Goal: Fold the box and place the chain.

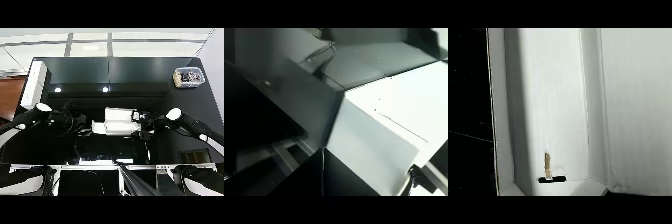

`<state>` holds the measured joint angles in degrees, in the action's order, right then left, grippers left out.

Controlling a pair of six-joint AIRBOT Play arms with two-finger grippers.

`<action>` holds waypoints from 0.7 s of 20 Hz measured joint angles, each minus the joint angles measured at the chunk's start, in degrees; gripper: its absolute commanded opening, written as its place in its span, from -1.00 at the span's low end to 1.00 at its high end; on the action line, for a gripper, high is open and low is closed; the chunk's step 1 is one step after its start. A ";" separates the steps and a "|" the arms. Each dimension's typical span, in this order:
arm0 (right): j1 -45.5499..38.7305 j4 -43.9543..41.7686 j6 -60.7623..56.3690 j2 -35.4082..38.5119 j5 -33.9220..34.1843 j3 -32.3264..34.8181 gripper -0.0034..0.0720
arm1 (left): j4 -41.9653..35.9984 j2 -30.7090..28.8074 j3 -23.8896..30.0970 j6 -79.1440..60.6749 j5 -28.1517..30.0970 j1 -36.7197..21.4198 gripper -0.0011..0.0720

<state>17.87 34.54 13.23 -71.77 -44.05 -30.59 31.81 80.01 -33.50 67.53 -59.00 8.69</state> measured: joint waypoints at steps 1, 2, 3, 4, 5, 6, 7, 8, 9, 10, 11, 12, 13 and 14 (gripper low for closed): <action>0.00 0.00 0.02 0.00 -0.02 0.00 0.21 | -0.22 0.33 -0.28 0.15 0.72 1.20 -0.90; 0.00 0.04 0.02 0.00 -0.02 0.00 0.21 | -0.35 0.59 -0.50 0.22 1.11 2.10 -0.90; 0.00 0.02 0.02 0.00 -0.04 0.00 0.21 | -0.76 0.83 -0.66 0.44 2.34 2.78 -0.90; 0.00 0.02 0.00 0.00 -0.02 0.00 0.21 | -0.98 0.94 -0.72 0.44 2.67 3.30 -0.90; 0.00 0.00 0.00 0.00 -0.02 0.00 0.21 | -0.98 1.05 -0.83 0.81 2.69 3.56 -0.90; 0.00 0.00 0.02 0.00 -0.02 0.00 0.21 | -1.01 1.09 -0.92 0.81 2.99 3.82 -0.90; 0.00 0.00 0.00 0.00 -0.02 0.00 0.21 | -1.03 1.18 -1.03 0.83 3.15 3.93 -0.90; 0.00 0.00 0.00 0.00 -0.02 0.00 0.21 | -0.72 1.25 -1.27 0.87 3.10 3.91 -0.90; 0.00 0.00 0.02 0.00 -0.02 0.00 0.21 | -0.24 1.25 -1.53 0.96 3.02 3.78 -0.90; 0.00 0.00 0.02 0.00 -0.02 0.00 0.21 | 0.24 1.27 -1.79 1.03 2.80 3.54 -0.90; 0.00 0.00 0.00 0.00 -0.02 0.00 0.21 | 0.39 1.29 -1.99 0.79 2.58 3.43 -0.90; 0.00 0.00 0.00 0.00 -0.02 0.00 0.21 | 0.31 1.29 -2.19 -0.04 2.36 3.37 -0.90; 0.00 0.00 0.00 0.00 -0.02 0.00 0.21 | -0.61 1.31 -2.32 -1.14 1.46 3.37 -0.90; 0.00 0.00 0.02 0.00 -0.02 0.00 0.21 | -2.19 1.29 -2.51 -2.47 0.96 3.45 -0.90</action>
<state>17.87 34.54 13.26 -71.77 -44.07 -30.59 29.63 81.30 -36.01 65.06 -58.04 12.14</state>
